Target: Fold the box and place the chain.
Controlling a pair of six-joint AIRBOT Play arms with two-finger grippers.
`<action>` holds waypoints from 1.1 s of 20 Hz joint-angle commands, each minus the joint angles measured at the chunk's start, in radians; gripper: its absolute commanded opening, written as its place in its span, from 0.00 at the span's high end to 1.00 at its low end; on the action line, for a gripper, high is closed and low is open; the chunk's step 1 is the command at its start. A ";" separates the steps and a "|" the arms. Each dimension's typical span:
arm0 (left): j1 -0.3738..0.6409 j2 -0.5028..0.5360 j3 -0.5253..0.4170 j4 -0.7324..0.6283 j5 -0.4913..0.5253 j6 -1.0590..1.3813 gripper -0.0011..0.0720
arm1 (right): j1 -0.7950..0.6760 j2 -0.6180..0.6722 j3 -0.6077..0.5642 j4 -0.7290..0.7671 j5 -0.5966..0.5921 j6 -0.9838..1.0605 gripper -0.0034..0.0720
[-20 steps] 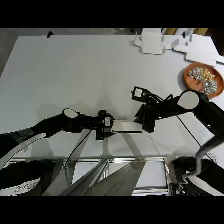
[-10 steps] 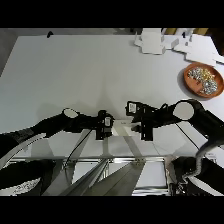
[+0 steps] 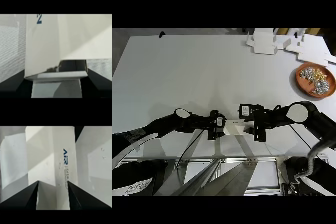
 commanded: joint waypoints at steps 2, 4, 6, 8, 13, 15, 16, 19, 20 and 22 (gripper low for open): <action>0.000 0.000 0.000 0.000 0.000 0.000 0.97 | 0.001 0.001 -0.001 -0.046 -0.011 -0.003 0.52; 0.000 0.000 0.000 0.000 0.000 0.000 0.97 | 0.001 0.001 -0.002 -0.049 -0.010 -0.003 0.54; 0.000 0.000 0.000 0.000 0.000 0.000 0.97 | 0.026 0.001 -0.002 -0.055 -0.001 -0.003 0.54; 0.000 0.000 0.000 0.000 0.000 0.000 0.97 | 0.072 0.001 -0.002 -0.069 -0.005 -0.004 0.54; 0.000 0.000 0.000 0.000 0.000 0.000 0.97 | 0.089 0.001 -0.001 -0.200 -0.099 0.095 0.54; 0.000 0.000 0.000 0.000 0.000 0.000 0.97 | 0.089 0.001 -0.001 -0.214 -0.104 0.113 0.54; 0.000 0.000 0.000 0.000 0.000 0.000 0.97 | 0.089 0.001 -0.001 -0.213 -0.104 0.113 0.54; 0.000 0.000 0.000 0.000 0.000 0.000 0.97 | 0.089 0.001 -0.002 -0.213 -0.104 0.113 0.60; 0.000 0.000 0.000 0.000 0.000 0.000 0.97 | 0.089 0.001 -0.002 -0.212 -0.104 0.113 0.61; 0.000 0.000 0.000 0.000 0.000 0.000 0.97 | 0.089 0.000 -0.002 -0.198 -0.105 0.112 0.67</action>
